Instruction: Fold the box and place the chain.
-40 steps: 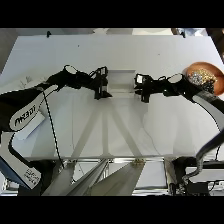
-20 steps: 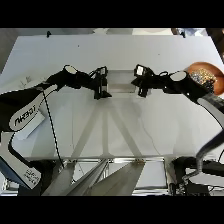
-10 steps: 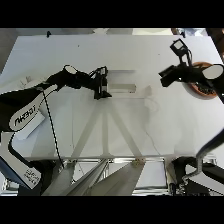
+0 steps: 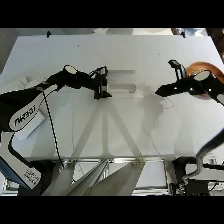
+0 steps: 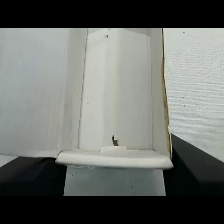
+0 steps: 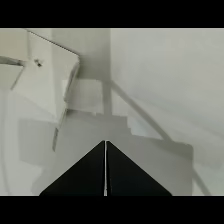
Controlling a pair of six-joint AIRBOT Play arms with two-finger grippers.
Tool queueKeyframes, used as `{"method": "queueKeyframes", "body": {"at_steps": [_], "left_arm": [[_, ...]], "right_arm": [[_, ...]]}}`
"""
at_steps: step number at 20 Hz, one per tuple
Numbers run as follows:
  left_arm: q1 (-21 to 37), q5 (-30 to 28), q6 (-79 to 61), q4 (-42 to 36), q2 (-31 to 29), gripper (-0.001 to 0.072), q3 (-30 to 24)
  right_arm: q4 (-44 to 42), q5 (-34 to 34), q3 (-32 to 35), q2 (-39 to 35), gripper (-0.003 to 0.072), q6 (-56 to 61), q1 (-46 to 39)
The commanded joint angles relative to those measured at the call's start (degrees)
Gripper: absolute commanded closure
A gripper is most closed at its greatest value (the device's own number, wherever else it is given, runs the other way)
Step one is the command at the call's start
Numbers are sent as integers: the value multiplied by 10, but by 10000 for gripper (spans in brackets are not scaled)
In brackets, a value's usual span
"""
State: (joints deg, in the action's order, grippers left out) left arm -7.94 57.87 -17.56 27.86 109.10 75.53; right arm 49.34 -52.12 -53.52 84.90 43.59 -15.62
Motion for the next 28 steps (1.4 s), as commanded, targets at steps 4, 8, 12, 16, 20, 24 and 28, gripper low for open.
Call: {"method": "queueKeyframes", "body": {"at_steps": [4, 8, 12, 16, 20, 24, 28], "left_arm": [[0, 0, 0, 0, 0, 283, 0], [0, 0, 0, 0, 0, 283, 0], [0, 0, 0, 0, 0, 283, 0], [0, 0, 0, 0, 0, 283, 0], [0, 0, 0, 0, 0, 283, 0], [0, 0, 0, 0, 0, 283, 0], [0, 0, 0, 0, 0, 283, 0]], "right_arm": [[-65, 69, 0, 46, 678, 5, 80], [-111, 91, 0, 51, 677, 4, 98], [-203, 86, -1, 42, 623, -39, 98], [-247, 76, -1, 22, 574, -72, 98], [-258, 50, -1, 21, 574, -98, 98], [-257, 47, -1, 21, 430, -114, 98], [-233, 49, 0, 23, 250, -126, 98]]}}
